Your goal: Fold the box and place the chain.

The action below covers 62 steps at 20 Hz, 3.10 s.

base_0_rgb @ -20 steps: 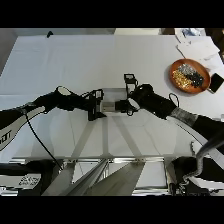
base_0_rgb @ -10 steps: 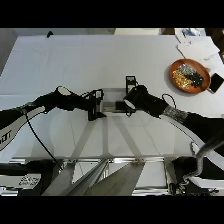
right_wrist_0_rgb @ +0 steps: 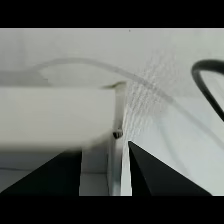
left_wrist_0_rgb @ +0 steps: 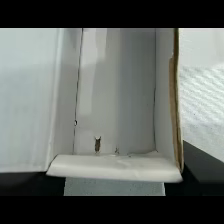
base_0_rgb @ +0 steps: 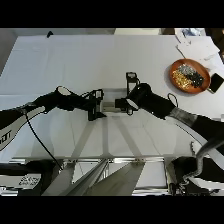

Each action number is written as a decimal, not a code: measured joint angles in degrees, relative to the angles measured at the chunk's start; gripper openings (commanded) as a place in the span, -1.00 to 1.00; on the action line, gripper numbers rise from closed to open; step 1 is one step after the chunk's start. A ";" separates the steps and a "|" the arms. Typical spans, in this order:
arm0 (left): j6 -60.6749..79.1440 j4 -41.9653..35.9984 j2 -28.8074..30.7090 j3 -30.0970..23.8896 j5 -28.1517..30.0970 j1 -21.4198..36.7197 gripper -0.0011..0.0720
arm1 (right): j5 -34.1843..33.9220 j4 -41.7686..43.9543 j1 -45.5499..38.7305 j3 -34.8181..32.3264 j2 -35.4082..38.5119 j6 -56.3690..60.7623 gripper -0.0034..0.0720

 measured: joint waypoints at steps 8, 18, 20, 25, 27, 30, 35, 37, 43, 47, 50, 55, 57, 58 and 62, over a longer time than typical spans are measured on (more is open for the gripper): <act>0.00 0.00 0.00 0.00 0.00 0.00 -0.27 | 11.10 -7.82 -0.02 -0.02 11.50 -0.22 -0.07; 0.02 0.00 0.00 0.00 0.00 0.00 -0.27 | 15.28 -22.71 -20.20 -0.02 18.51 -18.47 0.37; 0.02 0.00 0.00 0.00 0.00 0.00 -0.27 | 10.73 -21.86 -27.52 -0.02 18.56 -22.62 0.37; 0.02 -0.02 0.00 0.00 0.00 0.00 -0.27 | -3.34 -13.79 -44.65 -0.02 14.95 -31.15 0.37; 0.02 0.00 0.00 0.00 0.02 0.00 -0.27 | -7.85 -11.30 -49.42 -0.02 11.50 -34.01 0.37; 0.02 0.00 0.00 0.00 0.02 0.00 -0.27 | -13.90 -9.07 -53.62 -0.02 5.14 -36.22 0.37; 0.02 -0.02 0.00 0.00 0.02 0.00 -0.27 | -21.92 -5.09 -55.56 0.57 -5.03 -38.47 0.37; 0.02 -0.02 0.00 0.00 0.00 0.00 -0.27 | -23.32 -3.85 -55.74 1.09 -8.11 -38.69 0.36; 0.02 -0.02 0.00 0.00 0.02 0.00 -0.27 | -26.29 0.44 -56.00 1.81 -12.13 -39.26 -0.65; 0.02 -0.02 0.00 0.00 0.02 0.00 -0.27 | -24.11 2.69 -55.69 1.88 -11.98 -39.26 -0.87; 0.00 -0.02 0.00 0.00 0.02 0.00 -0.27 | -19.93 3.50 -55.34 1.66 -9.57 -40.46 -0.87; 0.00 -0.02 0.00 0.00 0.00 0.00 -0.27 | -16.35 3.87 -55.12 1.73 -0.66 -43.98 -0.87; 0.00 -0.02 0.00 0.00 0.02 0.00 -0.27 | -13.68 3.69 -54.86 1.81 3.34 -44.61 -0.88; 0.00 -0.02 0.00 0.00 0.02 0.00 -0.27 | -11.26 3.74 -54.55 1.75 5.09 -44.89 -0.88; 0.00 -0.02 0.00 0.00 0.00 0.00 -0.27 | -1.53 3.72 -50.84 1.77 11.13 -46.21 -0.88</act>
